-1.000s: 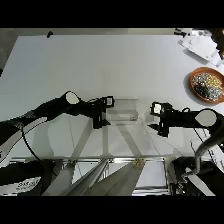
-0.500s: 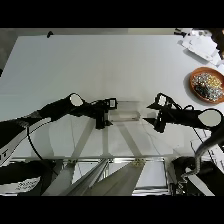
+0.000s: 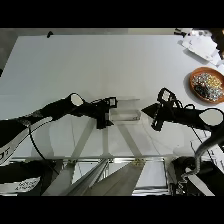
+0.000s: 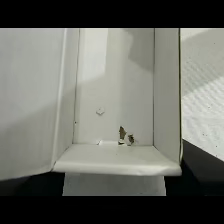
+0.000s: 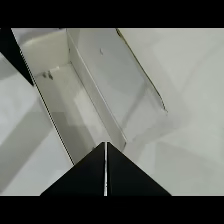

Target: Fold the box and place the chain.

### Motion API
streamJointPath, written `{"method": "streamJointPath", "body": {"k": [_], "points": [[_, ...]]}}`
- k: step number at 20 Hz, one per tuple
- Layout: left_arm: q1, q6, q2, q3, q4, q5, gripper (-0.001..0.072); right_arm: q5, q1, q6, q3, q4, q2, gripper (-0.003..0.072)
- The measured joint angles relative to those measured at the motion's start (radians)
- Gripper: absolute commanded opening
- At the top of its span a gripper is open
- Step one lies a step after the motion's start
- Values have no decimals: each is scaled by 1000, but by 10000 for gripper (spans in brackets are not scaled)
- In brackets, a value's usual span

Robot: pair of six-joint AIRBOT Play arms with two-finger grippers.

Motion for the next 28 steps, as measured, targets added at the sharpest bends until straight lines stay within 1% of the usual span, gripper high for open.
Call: {"method": "streamJointPath", "body": {"k": [3,7,11,14,19,22,24,28], "points": [[0,-5,-1,0,0,0,334,-27,35,-12,0,80,0,10],[0,-8,-2,0,1,0,334,-190,152,-10,0,145,-35,10],[0,-9,-2,0,3,0,333,-357,227,18,5,201,-150,10],[0,-9,-2,0,5,0,332,-428,245,32,40,241,-237,10],[0,-11,-2,0,5,-1,331,-481,254,93,137,265,-395,9],[0,-11,-2,0,8,-3,330,-489,254,147,163,256,-458,9],[0,-10,-2,0,9,-4,331,-480,252,206,171,207,-481,10],[0,-8,-2,0,14,-4,333,-432,250,353,178,39,-499,10]]}}
